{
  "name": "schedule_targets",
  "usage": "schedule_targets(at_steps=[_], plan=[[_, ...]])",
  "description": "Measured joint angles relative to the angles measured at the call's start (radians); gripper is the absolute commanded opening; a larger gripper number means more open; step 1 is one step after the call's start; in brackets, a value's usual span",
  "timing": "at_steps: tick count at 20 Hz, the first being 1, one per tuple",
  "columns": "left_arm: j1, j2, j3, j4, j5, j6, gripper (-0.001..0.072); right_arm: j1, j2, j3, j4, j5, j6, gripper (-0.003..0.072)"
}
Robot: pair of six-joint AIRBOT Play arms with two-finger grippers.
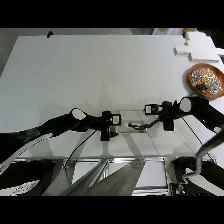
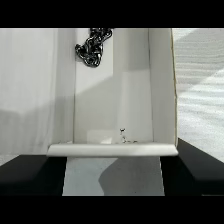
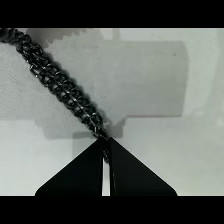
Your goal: Fold the box and place the chain.
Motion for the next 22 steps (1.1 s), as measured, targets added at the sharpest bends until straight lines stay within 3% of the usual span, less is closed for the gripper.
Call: schedule_targets(at_steps=[6, 14, 22], plan=[[0.000, 0.000, 0.000, 0.000, 0.000, 0.000, 0.0323, 0.003, 0.167, 0.018, -0.006, 0.069, 0.062, 0.0017], [0.000, 0.000, 0.000, 0.000, 0.000, 0.000, 0.0323, 0.148, 0.299, 0.238, 0.227, 0.309, 0.305, 0.0016], [0.000, 0.000, 0.000, 0.000, 0.000, 0.000, 0.0323, 0.362, 0.263, 0.293, 0.315, 0.264, 0.515, 0.0016]])
